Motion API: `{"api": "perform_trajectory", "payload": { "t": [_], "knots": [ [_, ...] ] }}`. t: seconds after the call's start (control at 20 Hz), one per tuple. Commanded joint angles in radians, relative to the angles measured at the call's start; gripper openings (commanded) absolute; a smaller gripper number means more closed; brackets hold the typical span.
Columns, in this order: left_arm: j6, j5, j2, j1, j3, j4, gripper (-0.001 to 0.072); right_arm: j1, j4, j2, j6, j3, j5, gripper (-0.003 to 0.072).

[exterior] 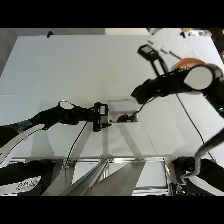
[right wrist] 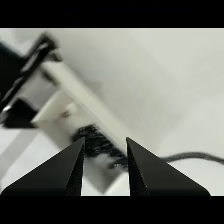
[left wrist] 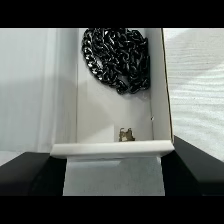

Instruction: Fold the box and place the chain.

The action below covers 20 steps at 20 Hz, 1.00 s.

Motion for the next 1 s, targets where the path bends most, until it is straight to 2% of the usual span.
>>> {"api": "perform_trajectory", "payload": {
  "t": [0.0,0.1,0.25,0.35,0.4,0.65,0.85,0.9,0.95],
  "knots": [
    [0.000,0.000,0.000,0.000,0.000,0.000,0.0063,-0.146,-0.181,-0.017,0.089,0.031,-0.010,0.0300],
    [0.000,0.000,0.000,0.000,0.000,0.000,0.0063,-0.232,-0.246,-0.089,0.133,0.031,0.024,0.0301],
    [0.000,0.000,0.000,0.000,0.000,0.000,0.0063,-0.302,-0.240,-0.240,0.147,0.031,0.042,0.0304],
    [0.000,0.000,0.000,0.000,0.000,0.000,0.0063,-0.307,-0.240,-0.330,0.146,0.031,0.037,0.0399],
    [0.000,0.000,0.000,0.000,0.000,0.000,0.0063,-0.307,-0.240,-0.370,0.147,0.031,0.034,0.0410],
    [0.000,0.000,0.000,0.000,0.000,0.000,0.0063,-0.307,-0.237,-0.504,0.158,0.031,0.021,0.0402],
    [0.000,0.000,0.000,0.000,0.000,0.000,0.0063,-0.307,-0.233,-0.523,0.182,0.031,-0.020,0.0398],
    [0.000,0.000,0.000,0.000,0.000,0.000,0.0063,-0.307,-0.233,-0.523,0.191,0.031,-0.035,0.0383],
    [0.000,0.000,0.000,0.000,0.000,0.000,0.0063,-0.307,-0.233,-0.523,0.198,0.031,-0.044,0.0322]
  ]
}}
